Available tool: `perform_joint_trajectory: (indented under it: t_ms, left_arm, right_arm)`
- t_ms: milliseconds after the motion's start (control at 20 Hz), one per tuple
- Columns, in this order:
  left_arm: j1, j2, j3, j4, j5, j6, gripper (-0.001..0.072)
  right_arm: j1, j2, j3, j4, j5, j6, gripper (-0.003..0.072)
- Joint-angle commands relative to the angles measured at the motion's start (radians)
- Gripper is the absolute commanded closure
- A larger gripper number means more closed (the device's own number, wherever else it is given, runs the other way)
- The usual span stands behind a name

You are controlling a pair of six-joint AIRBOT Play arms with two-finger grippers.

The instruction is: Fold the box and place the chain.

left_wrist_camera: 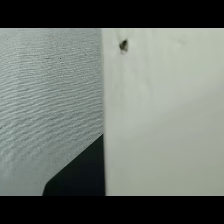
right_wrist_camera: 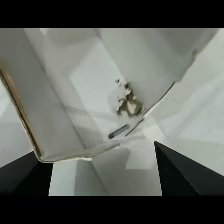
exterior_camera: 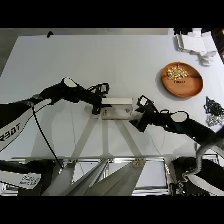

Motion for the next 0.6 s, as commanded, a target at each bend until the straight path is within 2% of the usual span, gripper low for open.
perform_joint_trajectory:
  t_ms: [0, 100, 400, 550]
  left_arm:
    - [0.0, 0.0, 0.0, 0.0, 0.0, 0.0, 0.0704]
    - [0.0, 0.0, 0.0, 0.0, -0.001, 0.0, 0.0704]
    - [0.0, 0.0, 0.0, 0.0, 0.0, 0.0, 0.0704]
    - [0.0, 0.0, 0.0, 0.0, -0.001, 0.0, 0.0704]
  right_arm:
    - [-0.001, -0.015, 0.05, -0.018, -0.009, 0.04, 0.0002]
    - [-0.001, -0.058, 0.082, -0.027, 0.003, 0.041, 0.0036]
    - [-0.034, -0.187, 0.206, -0.154, 0.154, 0.105, 0.0018]
    - [-0.084, -0.201, 0.256, -0.361, 0.238, 0.215, 0.0018]
